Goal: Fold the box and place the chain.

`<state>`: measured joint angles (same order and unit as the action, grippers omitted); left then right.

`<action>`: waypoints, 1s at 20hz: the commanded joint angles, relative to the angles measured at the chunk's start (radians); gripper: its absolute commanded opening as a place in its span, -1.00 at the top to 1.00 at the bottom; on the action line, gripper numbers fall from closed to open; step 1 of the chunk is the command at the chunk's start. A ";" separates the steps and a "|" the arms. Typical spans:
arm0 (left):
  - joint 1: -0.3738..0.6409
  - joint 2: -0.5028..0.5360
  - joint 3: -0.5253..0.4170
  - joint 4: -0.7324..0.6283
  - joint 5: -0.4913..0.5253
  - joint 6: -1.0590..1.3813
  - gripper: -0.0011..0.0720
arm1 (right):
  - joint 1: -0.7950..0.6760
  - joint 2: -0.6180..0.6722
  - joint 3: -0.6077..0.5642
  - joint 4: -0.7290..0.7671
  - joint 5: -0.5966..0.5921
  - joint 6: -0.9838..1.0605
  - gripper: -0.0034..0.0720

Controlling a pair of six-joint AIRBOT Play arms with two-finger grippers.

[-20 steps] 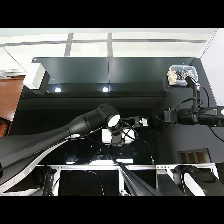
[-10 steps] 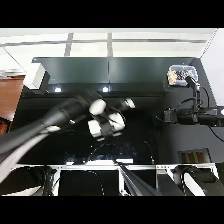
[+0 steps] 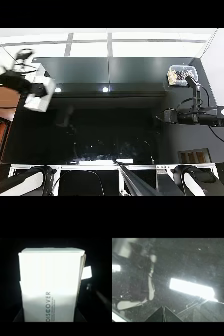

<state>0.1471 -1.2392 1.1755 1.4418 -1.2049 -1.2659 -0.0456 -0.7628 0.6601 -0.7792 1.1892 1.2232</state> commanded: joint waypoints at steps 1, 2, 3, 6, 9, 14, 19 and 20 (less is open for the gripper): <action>0.303 -0.090 -0.009 -0.183 0.049 -0.039 0.18 | 0.000 0.000 0.001 0.000 -0.004 0.000 0.87; 0.335 -0.123 -0.008 -0.224 0.054 -0.018 0.18 | 0.000 0.000 0.001 0.000 -0.005 0.000 0.87; 0.356 -0.156 -0.005 -0.229 0.059 0.013 0.18 | 0.000 0.000 0.001 0.000 -0.005 0.000 0.87; 0.366 -0.237 0.037 -0.194 0.061 0.114 0.18 | 0.000 0.000 0.001 0.000 -0.005 0.000 0.87; 0.365 -0.301 0.110 -0.193 0.068 0.222 0.18 | 0.000 0.000 0.001 0.001 -0.005 0.000 0.87; 0.365 -0.405 0.238 -0.109 0.064 0.255 0.18 | 0.000 0.000 0.001 0.002 -0.024 0.000 0.87; 0.354 -0.467 0.287 -0.096 0.064 0.298 0.17 | 0.000 0.000 0.001 0.003 -0.064 0.009 0.87; 0.351 -0.476 0.287 -0.095 0.070 0.298 0.02 | 0.000 0.000 0.001 0.003 -0.079 0.021 0.87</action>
